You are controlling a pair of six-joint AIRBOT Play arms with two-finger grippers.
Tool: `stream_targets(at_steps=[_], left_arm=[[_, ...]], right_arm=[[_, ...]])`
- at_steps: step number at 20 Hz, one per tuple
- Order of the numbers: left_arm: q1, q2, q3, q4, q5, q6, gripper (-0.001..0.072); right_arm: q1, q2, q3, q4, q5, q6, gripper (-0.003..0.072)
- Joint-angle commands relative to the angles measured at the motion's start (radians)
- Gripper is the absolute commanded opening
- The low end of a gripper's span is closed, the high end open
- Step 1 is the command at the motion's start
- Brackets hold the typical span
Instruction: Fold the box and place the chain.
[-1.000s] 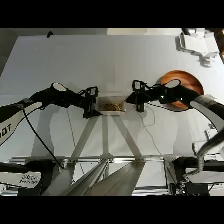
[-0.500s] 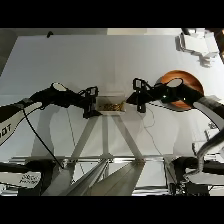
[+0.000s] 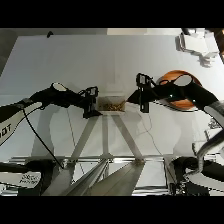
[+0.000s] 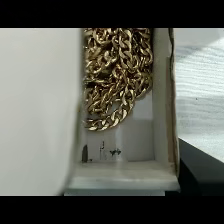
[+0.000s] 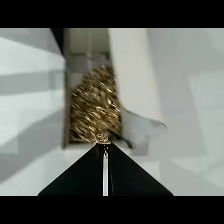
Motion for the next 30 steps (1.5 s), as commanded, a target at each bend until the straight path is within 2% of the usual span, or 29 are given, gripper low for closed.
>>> stream_targets(at_steps=[1, 2, 3, 4, 5, 8, 11, 12, 16, 20, 22, 25, 30], left_arm=[[0.0, 0.0, 0.0, 0.0, 0.0, 0.0, 0.0143], [0.0, 0.0, 0.0, 0.0, 0.0, 0.0, 0.0143], [0.001, 0.0, 0.0, 0.0, 0.0, 0.0, 0.0143], [0.0, 0.0, 0.0, 0.0, 0.0, 0.0, 0.0143], [0.0, 0.0, 0.0, 0.0, 0.0, 0.0, 0.0143], [0.0, 0.0, 0.0, 0.0, 0.0, 0.0, 0.0143], [0.0, 0.0, 0.0, 0.0, 0.0, 0.0, 0.0143], [0.0, 0.0, 0.0, 0.0, 0.0, 0.0, 0.0143], [0.0, 0.0, 0.0, 0.0, 0.0, 0.0, 0.0143], [0.001, 0.0, 0.0, 0.0, 0.0, 0.0, 0.0143], [0.0, 0.0, 0.0, 0.0, 0.0, 0.0, 0.0143], [0.0, 0.0, 0.0, 0.0, 0.0, 0.0, 0.0143], [0.0, 0.0, 0.0, 0.0, 0.0, 0.0, 0.0143]], right_arm=[[0.043, 0.01, 0.0, 0.014, -0.009, 0.016, 0.0012], [0.068, 0.01, 0.0, 0.013, -0.035, 0.016, 0.0028], [0.087, 0.01, 0.0, 0.011, -0.058, 0.027, 0.0122], [0.102, 0.01, 0.0, 0.008, -0.08, 0.068, 0.0253], [0.109, 0.01, 0.0, 0.006, -0.082, 0.106, 0.03], [0.11, 0.01, 0.01, 0.0, -0.031, 0.198, 0.0299], [0.11, 0.01, 0.106, -0.001, 0.143, 0.265, 0.0286], [0.11, 0.01, 0.152, -0.001, 0.169, 0.307, 0.0285], [0.109, -0.041, 0.372, -0.021, 0.131, 0.496, 0.0286], [0.091, -0.217, 0.541, -0.05, 0.114, 0.7, 0.0285], [0.079, -0.302, 0.552, -0.052, 0.126, 0.783, 0.0286], [0.074, -0.396, 0.552, -0.055, 0.269, 0.816, 0.0286], [0.079, -0.434, 0.552, -0.109, 0.376, 0.789, 0.0292]])
